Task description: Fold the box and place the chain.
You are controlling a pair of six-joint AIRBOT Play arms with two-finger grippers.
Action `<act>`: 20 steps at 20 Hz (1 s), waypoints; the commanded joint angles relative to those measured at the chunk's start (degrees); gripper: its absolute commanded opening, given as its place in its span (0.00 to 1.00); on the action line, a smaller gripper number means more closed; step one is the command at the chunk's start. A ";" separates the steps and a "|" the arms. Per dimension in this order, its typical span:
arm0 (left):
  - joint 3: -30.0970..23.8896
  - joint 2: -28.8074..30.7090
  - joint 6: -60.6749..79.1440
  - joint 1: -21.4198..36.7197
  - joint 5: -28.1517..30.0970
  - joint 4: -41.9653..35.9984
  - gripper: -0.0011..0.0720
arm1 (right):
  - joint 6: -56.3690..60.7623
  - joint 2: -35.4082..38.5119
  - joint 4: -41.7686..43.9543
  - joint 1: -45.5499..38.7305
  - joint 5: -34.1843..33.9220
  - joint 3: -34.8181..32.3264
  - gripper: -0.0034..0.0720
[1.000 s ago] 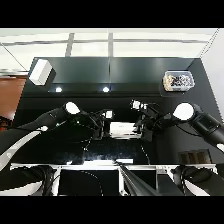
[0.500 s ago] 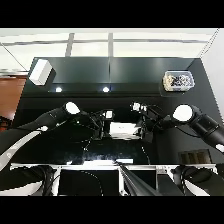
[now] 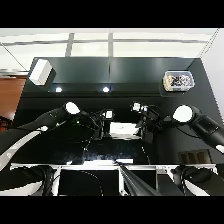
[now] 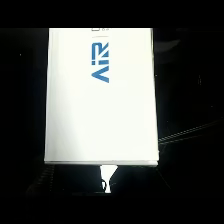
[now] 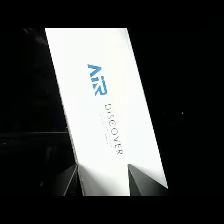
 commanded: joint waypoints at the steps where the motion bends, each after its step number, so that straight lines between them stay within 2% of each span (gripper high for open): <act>1: 0.04 -0.04 0.04 -0.04 0.07 -0.02 0.68 | 14.01 2.16 -0.85 -2.36 7.80 3.52 0.55; 2: 0.04 -0.04 0.04 -0.04 0.07 -0.02 0.68 | 21.99 3.04 -0.42 -4.26 9.64 3.89 0.54; 3: 0.04 -0.04 0.04 -0.04 0.07 -0.02 0.68 | 29.57 3.37 1.53 -6.36 12.26 2.73 0.22; 4: 0.04 -0.04 0.04 -0.04 0.07 -0.02 0.68 | 30.60 3.34 5.68 -7.80 14.32 0.24 0.05; 5: 0.04 -0.04 0.04 -0.02 0.07 -0.02 0.68 | 29.40 3.32 12.33 -8.59 13.35 -3.34 0.06; 7: 0.04 -0.04 0.04 -0.04 0.09 -0.02 0.68 | 28.28 3.04 25.00 -8.63 6.40 -8.70 0.06; 9: 0.04 -0.04 0.04 -0.04 0.07 -0.02 0.68 | 28.59 2.03 29.90 -8.63 0.35 -10.08 0.06; 12: 0.04 -0.04 0.04 -0.02 0.07 -0.02 0.68 | 28.74 -0.72 30.08 -8.63 -4.28 -10.08 0.06; 16: 0.04 -0.04 0.04 -0.02 0.07 -0.02 0.68 | 30.80 -4.90 23.76 -6.73 -6.88 -10.12 0.06; 20: 0.04 -0.04 0.04 -0.04 0.07 -0.02 0.68 | 31.06 -5.90 22.10 -6.58 -7.69 -10.14 0.06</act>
